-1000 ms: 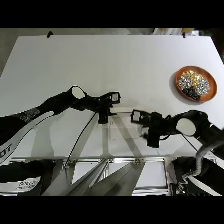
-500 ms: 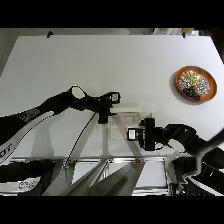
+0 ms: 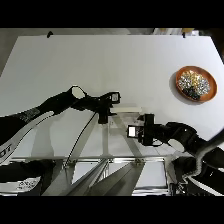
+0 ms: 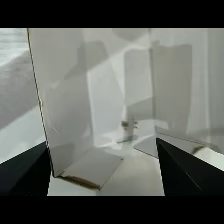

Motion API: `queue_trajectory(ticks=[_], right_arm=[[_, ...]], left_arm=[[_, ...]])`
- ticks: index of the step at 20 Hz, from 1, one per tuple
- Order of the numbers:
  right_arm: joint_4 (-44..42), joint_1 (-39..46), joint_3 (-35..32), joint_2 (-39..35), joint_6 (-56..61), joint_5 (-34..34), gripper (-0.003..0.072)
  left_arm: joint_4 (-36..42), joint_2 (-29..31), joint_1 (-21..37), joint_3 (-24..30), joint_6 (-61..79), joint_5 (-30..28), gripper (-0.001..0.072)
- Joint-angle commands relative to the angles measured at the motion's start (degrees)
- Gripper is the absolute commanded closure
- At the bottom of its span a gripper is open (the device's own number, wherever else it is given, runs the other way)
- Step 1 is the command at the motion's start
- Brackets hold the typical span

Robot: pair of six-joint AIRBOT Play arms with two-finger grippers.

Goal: Fold the box and place the chain.

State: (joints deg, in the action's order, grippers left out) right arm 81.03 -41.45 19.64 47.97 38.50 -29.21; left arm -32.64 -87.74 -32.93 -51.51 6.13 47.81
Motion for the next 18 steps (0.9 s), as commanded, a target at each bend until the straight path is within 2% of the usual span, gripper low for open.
queue_trajectory(ticks=[1, 3, 7, 10, 13, 18], right_arm=[[-0.2, 3.5, 3.6, 0.0, -0.1, -3.7, -0.0013], [-2.2, 6.0, 5.2, 0.5, -2.1, -3.8, -0.0006], [-14.9, 10.7, 5.7, 1.6, -16.7, -4.8, -0.0006], [-20.0, 14.8, 5.7, 2.1, -23.6, -5.9, -0.0007], [-27.7, 18.3, 5.7, 5.2, -31.0, -9.6, -0.0007], [-37.5, 23.6, 5.7, 10.2, -44.9, -11.8, -0.0008]], left_arm=[[0.0, 0.0, 0.0, 0.0, 0.0, 0.0, 0.0699], [0.0, 0.0, 0.0, 0.0, 0.0, 0.0, 0.0699], [0.0, 0.0, 0.0, 0.0, 0.0, 0.0, 0.0699], [0.0, 0.0, 0.0, 0.0, 0.0, 0.0, 0.0699], [0.0, 0.0, 0.0, 0.0, 0.0, 0.0, 0.0699], [0.0, 0.0, 0.0, 0.0, 0.0, 0.0, 0.0699]])
